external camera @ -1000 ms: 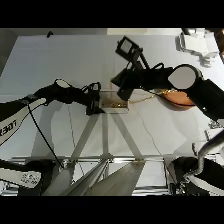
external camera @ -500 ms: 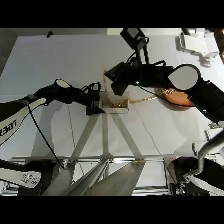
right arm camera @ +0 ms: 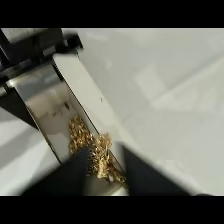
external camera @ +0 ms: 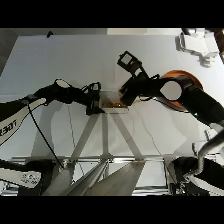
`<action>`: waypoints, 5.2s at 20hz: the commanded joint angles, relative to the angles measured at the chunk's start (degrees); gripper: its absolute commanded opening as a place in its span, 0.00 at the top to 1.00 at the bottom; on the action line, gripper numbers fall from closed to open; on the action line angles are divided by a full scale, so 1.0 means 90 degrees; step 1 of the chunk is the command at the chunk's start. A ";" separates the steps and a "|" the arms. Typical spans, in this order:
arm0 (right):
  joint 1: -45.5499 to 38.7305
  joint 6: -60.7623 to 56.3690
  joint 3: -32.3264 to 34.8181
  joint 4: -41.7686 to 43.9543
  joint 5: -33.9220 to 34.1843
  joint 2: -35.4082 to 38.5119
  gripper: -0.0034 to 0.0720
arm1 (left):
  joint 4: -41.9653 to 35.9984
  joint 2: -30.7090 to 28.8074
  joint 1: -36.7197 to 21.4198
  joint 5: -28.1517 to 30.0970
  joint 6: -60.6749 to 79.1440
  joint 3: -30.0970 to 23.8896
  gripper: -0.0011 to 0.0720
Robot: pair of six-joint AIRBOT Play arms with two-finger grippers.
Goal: Fold the box and place the chain.
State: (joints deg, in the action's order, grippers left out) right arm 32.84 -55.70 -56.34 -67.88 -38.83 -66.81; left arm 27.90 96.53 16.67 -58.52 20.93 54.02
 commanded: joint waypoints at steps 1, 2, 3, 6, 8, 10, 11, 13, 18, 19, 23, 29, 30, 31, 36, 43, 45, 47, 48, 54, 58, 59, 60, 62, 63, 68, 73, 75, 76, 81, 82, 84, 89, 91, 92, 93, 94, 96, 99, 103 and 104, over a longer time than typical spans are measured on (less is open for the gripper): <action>0.0000 0.0369 0.0114 -0.0177 0.0112 -0.0146 0.41 | 0.0000 -0.0002 -0.0002 0.0002 0.0002 0.0000 0.73; -0.0002 0.0767 0.0114 -0.0257 0.0085 -0.0143 0.41 | 0.0000 -0.0002 -0.0002 0.0002 0.0002 0.0000 0.73; -0.0015 0.1115 0.0114 -0.0372 0.0056 -0.0129 0.41 | 0.0000 -0.0002 -0.0002 0.0000 0.0002 0.0000 0.73; -0.0369 0.1758 0.0114 -0.0410 -0.0168 -0.0109 0.41 | 0.0000 -0.0002 -0.0002 0.0000 0.0002 0.0000 0.73; -0.0894 0.1972 0.0112 -0.0410 -0.0556 -0.0109 0.41 | 0.0000 -0.0002 -0.0002 0.0002 0.0002 0.0000 0.73; -0.1435 0.2259 0.0112 -0.0410 -0.0937 -0.0109 0.41 | 0.0000 -0.0002 -0.0002 0.0002 0.0002 0.0000 0.73; -0.1702 0.2543 0.0112 -0.0410 -0.1127 -0.0119 0.41 | 0.0000 -0.0002 -0.0002 0.0002 0.0002 0.0000 0.73; -0.2154 0.3279 0.0112 -0.0410 -0.1416 -0.0189 0.41 | 0.0000 -0.0002 -0.0002 0.0000 0.0002 0.0000 0.73; -0.2890 0.5183 -0.0017 -0.0073 -0.2013 -0.0991 0.40 | 0.0000 0.0000 -0.0002 0.0002 0.0002 0.0000 0.73; -0.2970 0.5251 -0.0199 0.0095 -0.2329 -0.1282 0.40 | 0.0000 -0.0002 -0.0002 0.0002 0.0002 0.0000 0.73; -0.2922 0.5797 -0.0653 0.0260 -0.2577 -0.2096 0.40 | 0.0000 -0.0002 -0.0002 0.0000 0.0002 0.0000 0.73; -0.2625 0.6902 -0.0651 0.0289 -0.2443 -0.2742 0.41 | 0.0000 -0.0002 -0.0002 0.0002 0.0002 0.0000 0.73; -0.2625 0.6885 -0.0651 0.0274 -0.2327 -0.2810 0.41 | 0.0000 -0.0002 -0.0002 0.0002 0.0002 0.0000 0.73; -0.2625 0.6885 -0.0651 0.0262 -0.2220 -0.2832 0.42 | 0.0000 -0.0002 -0.0002 0.0002 0.0002 0.0000 0.73; -0.2625 0.6688 -0.0651 0.0245 -0.2021 -0.2834 0.84 | 0.0000 -0.0002 -0.0002 0.0002 0.0002 0.0000 0.73; -0.2378 0.5513 -0.0651 -0.0022 -0.2183 -0.2472 0.94 | 0.0000 -0.0002 -0.0002 0.0000 0.0002 0.0000 0.73; -0.2222 0.5158 -0.0651 0.0029 -0.1897 -0.2137 0.95 | 0.0000 -0.0002 -0.0002 0.0002 0.0002 0.0000 0.73; -0.2069 0.4670 -0.0651 0.0209 -0.1549 -0.1700 0.95 | 0.0000 -0.0002 -0.0002 0.0002 0.0002 0.0000 0.73; -0.1991 0.4476 -0.0651 0.0304 -0.1421 -0.1489 0.95 | 0.0000 -0.0002 -0.0002 0.0002 0.0002 0.0000 0.73; -0.1328 0.3837 -0.0653 0.1469 -0.1056 -0.0228 0.95 | 0.0000 -0.0002 -0.0002 0.0002 0.0002 0.0000 0.73; -0.0947 0.3859 -0.0675 0.3827 -0.0736 0.0155 0.94 | 0.0000 -0.0002 -0.0002 0.0000 0.0002 0.0000 0.73; -0.0906 0.3861 -0.0690 0.4444 -0.0726 0.0163 0.94 | 0.0000 -0.0002 -0.0002 0.0002 0.0002 0.0000 0.73; -0.0884 0.3861 -0.0697 0.4940 -0.0719 0.0160 0.94 | 0.0000 -0.0002 -0.0002 0.0002 0.0002 0.0000 0.73; -0.0879 0.3859 -0.0697 0.5549 -0.0743 0.0160 0.94 | 0.0000 0.0000 -0.0002 0.0002 0.0002 0.0000 0.73; -0.0879 0.3859 -0.0697 0.5836 -0.0784 0.0160 0.94 | 0.0000 -0.0002 -0.0002 0.0002 0.0002 0.0000 0.73; -0.0879 0.3859 -0.0697 0.6093 -0.0894 0.0158 0.95 | 0.0000 -0.0002 -0.0002 0.0002 0.0002 0.0000 0.73; -0.0879 0.2941 -0.0697 0.3558 -0.0874 0.0151 0.95 | 0.0000 -0.0002 -0.0002 0.0002 0.0002 0.0000 0.73; -0.0879 0.2052 -0.0697 0.2348 -0.0925 0.0146 0.95 | 0.0000 -0.0002 -0.0002 0.0002 0.0002 0.0000 0.73; -0.0884 0.1710 -0.0697 0.1875 -0.0920 0.0146 0.95 | 0.0000 -0.0002 -0.0002 0.0002 0.0002 0.0000 0.73; -0.0886 0.1146 -0.0697 0.0957 -0.0923 0.0153 0.95 | 0.0000 -0.0002 -0.0002 0.0002 0.0002 0.0000 0.73; -0.0886 0.0976 -0.0697 0.0716 -0.0913 0.0175 0.95 | 0.0000 -0.0002 -0.0002 0.0002 0.0002 0.0000 0.73; -0.0886 0.0580 -0.0697 0.0187 -0.0986 0.0243 0.95 | 0.0000 -0.0002 -0.0002 0.0002 0.0002 0.0000 0.73; -0.0886 0.0493 -0.0697 -0.0134 -0.1887 0.0714 0.95 | 0.0000 -0.0002 -0.0002 0.0002 0.0002 0.0000 0.73; -0.0886 0.0491 -0.0697 -0.0148 -0.2191 0.0879 0.95 | 0.0000 -0.0002 -0.0002 0.0002 0.0002 0.0000 0.73; -0.0886 0.0440 -0.0697 -0.0143 -0.2319 0.0920 0.95 | 0.0000 -0.0002 -0.0002 0.0002 0.0002 0.0000 0.73; -0.0886 0.0335 -0.0697 -0.0134 -0.2429 0.0925 0.95 | 0.0000 -0.0002 -0.0002 0.0000 0.0002 0.0000 0.73; -0.0886 0.0333 -0.0697 -0.0102 -0.2533 0.0920 0.95 | 0.0000 -0.0002 -0.0002 0.0002 0.0002 0.0000 0.73; -0.0886 0.0323 -0.0697 -0.0017 -0.2710 0.0920 0.95 | 0.0000 -0.0002 -0.0002 0.0002 0.0002 0.0000 0.73; -0.0886 0.0068 -0.0697 -0.0029 -0.2856 0.0908 0.95 | 0.0000 -0.0002 -0.0002 0.0002 0.0002 0.0000 0.73; -0.0886 0.0068 -0.0697 0.0131 -0.2669 0.0852 0.95 | 0.0000 -0.0002 -0.0002 0.0002 0.0002 0.0000 0.73; -0.0886 0.0068 -0.0697 0.0323 -0.2557 0.0816 0.95 | 0.0000 -0.0002 -0.0002 0.0002 0.0002 0.0000 0.73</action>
State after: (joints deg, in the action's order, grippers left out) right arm 24.86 -54.65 -62.54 -67.33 -63.13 -59.02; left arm 27.88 96.53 16.67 -58.52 20.95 54.02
